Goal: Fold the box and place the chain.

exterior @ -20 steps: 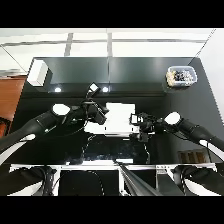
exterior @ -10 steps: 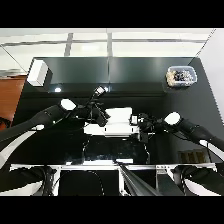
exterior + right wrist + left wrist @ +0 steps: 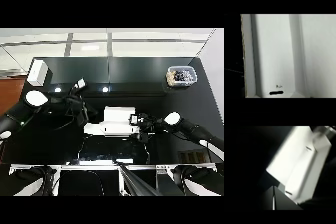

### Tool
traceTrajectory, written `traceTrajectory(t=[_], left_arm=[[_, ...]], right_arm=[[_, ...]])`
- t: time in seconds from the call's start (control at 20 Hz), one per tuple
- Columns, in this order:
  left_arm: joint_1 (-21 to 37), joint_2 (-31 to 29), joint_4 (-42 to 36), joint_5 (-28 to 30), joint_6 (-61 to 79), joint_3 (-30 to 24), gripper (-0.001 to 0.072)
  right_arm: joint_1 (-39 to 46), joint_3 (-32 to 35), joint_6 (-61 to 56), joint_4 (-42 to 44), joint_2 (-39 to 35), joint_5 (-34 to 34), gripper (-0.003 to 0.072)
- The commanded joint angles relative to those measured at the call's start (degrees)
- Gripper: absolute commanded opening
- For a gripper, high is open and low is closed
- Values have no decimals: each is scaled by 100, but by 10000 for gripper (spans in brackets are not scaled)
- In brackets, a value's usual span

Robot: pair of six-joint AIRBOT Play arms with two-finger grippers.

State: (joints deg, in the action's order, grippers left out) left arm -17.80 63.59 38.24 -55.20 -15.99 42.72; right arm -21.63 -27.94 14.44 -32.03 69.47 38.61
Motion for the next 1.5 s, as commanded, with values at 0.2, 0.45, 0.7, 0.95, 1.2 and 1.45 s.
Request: traceTrajectory(t=[0.2,0.45,0.7,0.95,1.2,1.45], left_arm=[[-466,-68,931,817,1838,-717,714],[-1029,575,905,1357,1827,-737,692],[-1408,649,164,1475,1908,-737,516],[-1447,647,155,1473,1926,-737,220],[-1473,748,-490,1480,1941,-737,222],[-1515,1128,-1126,1513,2074,-734,224]], right_arm=[[-4,0,-2,2,2,-9,184],[-4,0,-4,2,2,-9,184],[-4,0,-2,2,2,-9,184],[-4,-2,-2,2,2,-9,184],[-4,0,-2,2,2,-7,184],[-4,0,-2,2,2,-9,184]])
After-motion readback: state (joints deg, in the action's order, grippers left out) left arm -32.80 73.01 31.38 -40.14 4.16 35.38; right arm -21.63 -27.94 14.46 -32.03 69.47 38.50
